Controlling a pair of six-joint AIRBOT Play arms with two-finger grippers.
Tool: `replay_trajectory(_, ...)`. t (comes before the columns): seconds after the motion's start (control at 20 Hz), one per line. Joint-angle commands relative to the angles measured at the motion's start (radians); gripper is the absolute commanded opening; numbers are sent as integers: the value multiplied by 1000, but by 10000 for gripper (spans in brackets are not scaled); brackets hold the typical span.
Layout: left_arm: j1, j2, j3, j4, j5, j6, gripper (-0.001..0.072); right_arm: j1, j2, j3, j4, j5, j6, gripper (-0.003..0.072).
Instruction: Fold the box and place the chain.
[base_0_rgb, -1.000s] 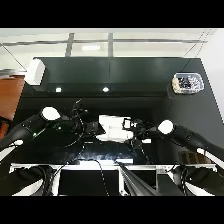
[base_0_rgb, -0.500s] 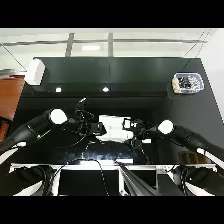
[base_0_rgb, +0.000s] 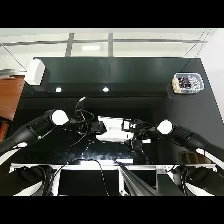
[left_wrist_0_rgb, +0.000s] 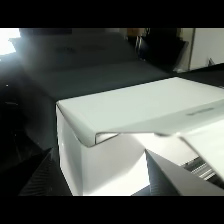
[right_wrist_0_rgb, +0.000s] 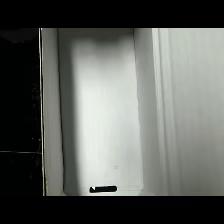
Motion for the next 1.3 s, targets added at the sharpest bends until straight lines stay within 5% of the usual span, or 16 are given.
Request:
replay_trajectory(0.0, 0, 1, 3, -1, -3, -5, 644, 6, -1, -1, -9, 7, -5, 356)
replay_trajectory(0.5, 0, 3, 29, 5, -123, -4, 712, 6, -1, -1, -9, 7, -4, 356)
replay_trajectory(1.25, -2, 66, -18, 6, -120, 4, 710, 6, -1, -1, -9, 7, -4, 356)
